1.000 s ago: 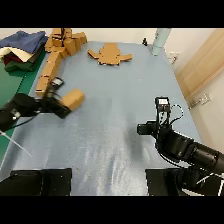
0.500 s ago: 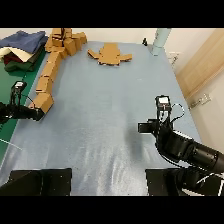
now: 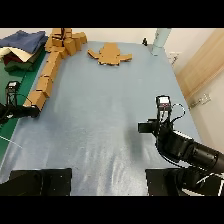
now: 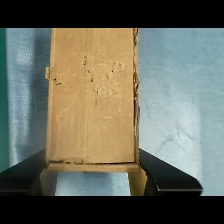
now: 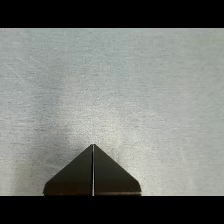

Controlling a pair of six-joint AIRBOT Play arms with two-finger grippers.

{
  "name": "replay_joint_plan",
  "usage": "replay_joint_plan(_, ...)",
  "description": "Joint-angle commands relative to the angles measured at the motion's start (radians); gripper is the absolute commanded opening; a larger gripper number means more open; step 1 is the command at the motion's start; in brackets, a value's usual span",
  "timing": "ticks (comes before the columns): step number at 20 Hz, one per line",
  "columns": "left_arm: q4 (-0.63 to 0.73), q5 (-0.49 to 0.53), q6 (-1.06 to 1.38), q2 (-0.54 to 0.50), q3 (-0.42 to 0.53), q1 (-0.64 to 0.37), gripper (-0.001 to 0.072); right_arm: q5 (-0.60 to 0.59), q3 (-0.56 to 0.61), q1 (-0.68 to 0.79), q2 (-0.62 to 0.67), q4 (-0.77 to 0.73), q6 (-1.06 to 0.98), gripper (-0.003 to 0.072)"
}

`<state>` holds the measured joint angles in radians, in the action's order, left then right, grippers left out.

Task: Fold the box.

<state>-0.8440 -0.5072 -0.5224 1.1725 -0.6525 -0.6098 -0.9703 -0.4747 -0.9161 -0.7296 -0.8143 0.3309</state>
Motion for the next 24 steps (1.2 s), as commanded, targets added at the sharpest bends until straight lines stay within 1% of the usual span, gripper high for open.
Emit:
replay_joint_plan(1, 0.018, 0.049, -0.001, 0.032, 0.0, 0.0, 0.0521, 0.0, 0.0, 0.0, -0.001, 0.0, -0.001, 0.0003)
replay_joint_plan(6, 0.026, 0.045, 0.009, 0.068, 0.0, 0.018, 0.0521, 0.0, 0.0, 0.0, -0.001, 0.0, -0.001, 0.0004)
replay_joint_plan(24, 0.04, 0.033, 0.009, 0.068, 0.0, 0.018, 0.0521, 0.0, 0.0, 0.0, -0.001, -0.001, -0.001, 0.0004)
